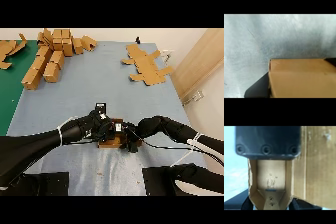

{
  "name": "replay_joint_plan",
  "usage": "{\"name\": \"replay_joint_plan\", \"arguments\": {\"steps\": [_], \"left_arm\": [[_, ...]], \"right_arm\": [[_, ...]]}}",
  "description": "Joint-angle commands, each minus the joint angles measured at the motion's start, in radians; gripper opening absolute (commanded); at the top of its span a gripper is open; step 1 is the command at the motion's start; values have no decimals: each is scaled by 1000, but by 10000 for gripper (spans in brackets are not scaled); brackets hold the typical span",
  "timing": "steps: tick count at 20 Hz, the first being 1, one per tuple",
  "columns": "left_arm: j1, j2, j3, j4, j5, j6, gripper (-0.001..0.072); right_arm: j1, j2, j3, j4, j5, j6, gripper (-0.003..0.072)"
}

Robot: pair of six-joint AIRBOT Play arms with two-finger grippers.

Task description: Fold the box.

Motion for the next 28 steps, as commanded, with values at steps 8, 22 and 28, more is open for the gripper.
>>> {"name": "replay_joint_plan", "arguments": {"steps": [8,22,28], "left_arm": [[-2,0,1,-14,16,5,26],[2,71,30,-5,-47,6,612],[6,95,30,2,-76,6,593]], "right_arm": [[1,0,0,1,0,-2,518],[1,0,0,1,0,-2,518],[1,0,0,1,0,-2,518]]}}
